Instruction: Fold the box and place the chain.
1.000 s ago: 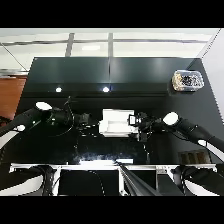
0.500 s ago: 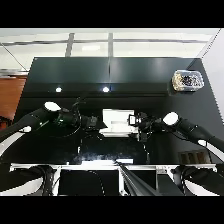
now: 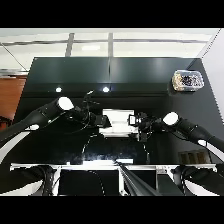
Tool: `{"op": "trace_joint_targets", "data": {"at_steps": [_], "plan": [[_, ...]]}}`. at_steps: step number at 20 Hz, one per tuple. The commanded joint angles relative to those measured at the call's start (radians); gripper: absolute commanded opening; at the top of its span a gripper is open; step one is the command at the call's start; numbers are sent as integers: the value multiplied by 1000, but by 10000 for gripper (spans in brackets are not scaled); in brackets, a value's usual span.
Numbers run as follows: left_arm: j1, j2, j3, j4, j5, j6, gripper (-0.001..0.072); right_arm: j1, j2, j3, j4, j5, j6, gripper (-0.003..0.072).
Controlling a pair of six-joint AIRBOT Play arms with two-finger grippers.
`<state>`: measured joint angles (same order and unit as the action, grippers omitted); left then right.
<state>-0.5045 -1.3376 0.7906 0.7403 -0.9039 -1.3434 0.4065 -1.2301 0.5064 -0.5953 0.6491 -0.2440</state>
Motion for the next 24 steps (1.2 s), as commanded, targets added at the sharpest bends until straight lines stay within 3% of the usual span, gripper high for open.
{"op": "trace_joint_targets", "data": {"at_steps": [1,11,12,15,20,24], "plan": [[-39,0,60,74,-22,-82,685,1,-1,0,0,0,0,431],[-87,0,69,261,-8,-315,662,1,-1,0,0,0,0,431],[-94,0,71,279,0,-340,608,1,-1,0,0,0,0,431],[-114,0,86,311,39,-389,597,1,-1,0,0,0,0,432],[-179,-7,109,505,26,-553,597,1,-1,0,0,0,0,431],[-241,-63,169,661,-40,-724,597,1,-1,0,0,0,0,431]]}}
